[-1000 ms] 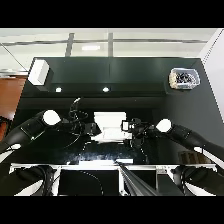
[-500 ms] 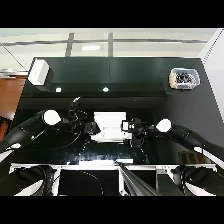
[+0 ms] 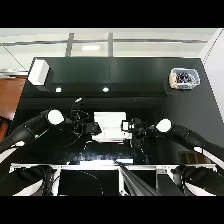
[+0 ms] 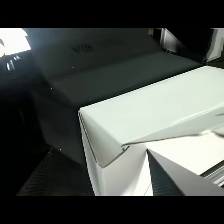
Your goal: Fold the box and place the chain.
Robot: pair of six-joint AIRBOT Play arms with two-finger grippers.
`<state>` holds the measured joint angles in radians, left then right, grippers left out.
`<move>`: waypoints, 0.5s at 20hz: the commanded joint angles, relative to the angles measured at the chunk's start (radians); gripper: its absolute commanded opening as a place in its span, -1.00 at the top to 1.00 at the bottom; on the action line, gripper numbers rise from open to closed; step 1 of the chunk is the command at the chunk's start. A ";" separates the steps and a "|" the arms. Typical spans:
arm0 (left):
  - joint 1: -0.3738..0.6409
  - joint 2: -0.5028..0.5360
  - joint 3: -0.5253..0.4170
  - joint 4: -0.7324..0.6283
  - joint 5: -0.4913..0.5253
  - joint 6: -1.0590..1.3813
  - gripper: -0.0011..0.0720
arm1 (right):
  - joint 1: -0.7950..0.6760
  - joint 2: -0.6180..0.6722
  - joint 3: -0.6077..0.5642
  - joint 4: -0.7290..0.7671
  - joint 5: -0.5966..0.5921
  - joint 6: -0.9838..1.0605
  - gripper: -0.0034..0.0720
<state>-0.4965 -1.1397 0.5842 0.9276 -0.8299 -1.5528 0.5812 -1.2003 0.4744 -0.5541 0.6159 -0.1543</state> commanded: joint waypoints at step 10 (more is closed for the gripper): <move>-0.190 -0.003 0.125 0.244 -0.082 -0.274 -0.54 | 0.001 0.000 0.001 0.000 0.000 0.000 -0.14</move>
<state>-0.6441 -1.1427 0.6762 1.1149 -0.8833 -1.7397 0.5812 -1.2003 0.4744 -0.5549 0.6178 -0.1551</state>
